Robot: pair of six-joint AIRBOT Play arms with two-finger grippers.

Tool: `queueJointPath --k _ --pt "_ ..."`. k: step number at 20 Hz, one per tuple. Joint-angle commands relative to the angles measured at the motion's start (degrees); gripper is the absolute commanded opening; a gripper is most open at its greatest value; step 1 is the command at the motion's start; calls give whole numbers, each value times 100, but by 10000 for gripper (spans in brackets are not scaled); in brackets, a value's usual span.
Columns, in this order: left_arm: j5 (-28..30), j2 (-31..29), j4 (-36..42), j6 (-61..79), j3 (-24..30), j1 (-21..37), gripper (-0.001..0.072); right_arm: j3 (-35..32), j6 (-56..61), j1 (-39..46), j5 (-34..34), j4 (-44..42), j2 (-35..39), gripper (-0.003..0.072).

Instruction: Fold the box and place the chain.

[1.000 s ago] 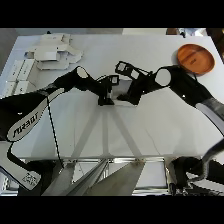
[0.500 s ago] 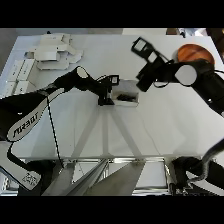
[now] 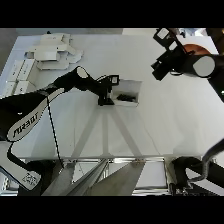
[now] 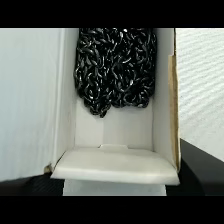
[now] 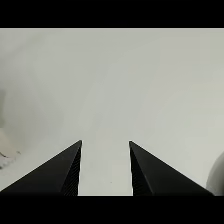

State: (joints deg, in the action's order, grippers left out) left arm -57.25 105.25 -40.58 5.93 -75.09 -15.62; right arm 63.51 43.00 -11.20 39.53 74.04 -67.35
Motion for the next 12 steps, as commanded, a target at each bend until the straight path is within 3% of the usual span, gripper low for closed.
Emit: queueJointPath --k 1,3,4,9,12 --pt "0 -2 -2 2 -4 4 584 4 -1355 697 -92 -1847 -297 339" --pt "0 -2 -2 2 -4 4 584 4 -1827 931 -184 -2789 -664 311" --pt "0 -2 -2 2 -4 4 584 4 -2033 929 -184 -2959 -872 273" --pt "0 -2 0 2 -4 4 584 7 -2579 452 -297 -3600 -1784 271" --pt "0 -2 0 2 -4 4 584 7 -2830 129 -87 -3797 -1888 271"
